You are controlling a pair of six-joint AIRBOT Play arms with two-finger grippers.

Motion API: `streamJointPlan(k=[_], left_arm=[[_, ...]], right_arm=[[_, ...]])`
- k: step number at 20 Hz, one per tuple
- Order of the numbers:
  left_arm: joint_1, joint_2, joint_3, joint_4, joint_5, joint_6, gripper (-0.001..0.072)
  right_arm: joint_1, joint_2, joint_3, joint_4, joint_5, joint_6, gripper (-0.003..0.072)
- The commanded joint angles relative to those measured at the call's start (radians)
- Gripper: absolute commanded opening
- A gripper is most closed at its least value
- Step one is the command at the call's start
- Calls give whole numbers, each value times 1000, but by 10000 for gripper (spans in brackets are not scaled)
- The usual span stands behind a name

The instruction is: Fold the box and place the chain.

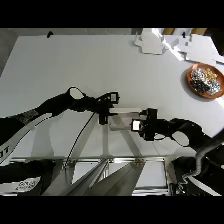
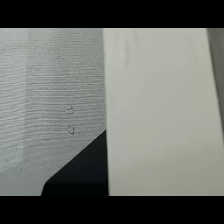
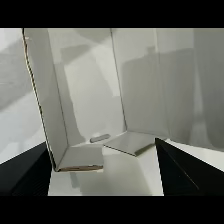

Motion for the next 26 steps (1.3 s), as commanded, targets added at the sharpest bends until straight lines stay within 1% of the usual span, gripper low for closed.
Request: streamJointPlan(k=[1, 3, 7, 11, 13, 16, 19, 26], left_arm=[[0, 0, -1, 0, 0, 0, 11], [0, 0, 0, 0, 0, 0, 11], [0, 0, 0, 0, 0, 0, 11], [0, 0, -1, 0, 0, 0, 11], [0, 0, -1, 0, 0, 0, 11], [0, 0, 0, 0, 0, 0, 11], [0, 0, -1, 0, 0, 0, 11], [0, 0, -1, 0, 0, 0, 11]], right_arm=[[-89, -1, 14, 202, 64, -219, 681], [-143, -1, 14, 302, 87, -319, 681], [-252, -10, 14, 432, 161, -458, 681], [-304, -97, 14, 634, 180, -670, 681], [-342, -144, 14, 705, 192, -772, 681], [-396, -197, 14, 756, 240, -871, 680], [-403, -241, 14, 822, 270, -967, 680], [-403, -317, 14, 833, 274, -982, 675]])
